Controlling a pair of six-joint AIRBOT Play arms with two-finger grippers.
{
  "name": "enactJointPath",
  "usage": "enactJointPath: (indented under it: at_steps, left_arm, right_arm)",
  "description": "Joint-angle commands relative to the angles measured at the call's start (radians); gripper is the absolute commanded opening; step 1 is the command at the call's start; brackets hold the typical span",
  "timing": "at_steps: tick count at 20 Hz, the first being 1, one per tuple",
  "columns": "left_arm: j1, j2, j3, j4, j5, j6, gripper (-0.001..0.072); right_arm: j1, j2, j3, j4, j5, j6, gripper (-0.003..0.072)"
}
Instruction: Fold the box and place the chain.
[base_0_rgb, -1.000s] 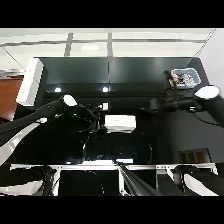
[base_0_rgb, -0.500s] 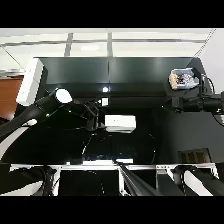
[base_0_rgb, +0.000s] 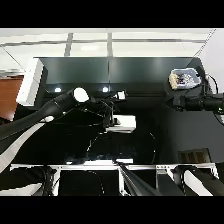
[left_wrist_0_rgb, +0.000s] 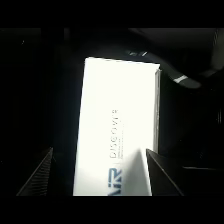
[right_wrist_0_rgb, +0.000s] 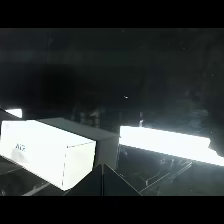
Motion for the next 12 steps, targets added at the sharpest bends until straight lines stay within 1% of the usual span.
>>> enactJointPath:
  at_steps: [1,3,7,12]
  left_arm:
    - [-0.013,-0.035,0.017,-0.003,0.005,-0.009,0.0706]
    - [-0.013,-0.04,0.017,0.0,0.0,-0.008,0.0706]
    - [-0.023,-0.045,0.017,0.023,-0.043,-0.007,0.0705]
    - [-0.035,-0.045,0.017,0.026,-0.044,-0.007,0.0706]
  right_arm:
    - [0.0,0.0,0.001,-0.002,-0.005,0.0,0.0021]
    - [0.0,0.0,0.001,-0.009,-0.007,0.0,0.0021]
    - [0.0,0.0,0.001,-0.019,-0.01,-0.001,0.0021]
    - [0.0,0.0,0.001,-0.019,-0.018,-0.002,0.0021]
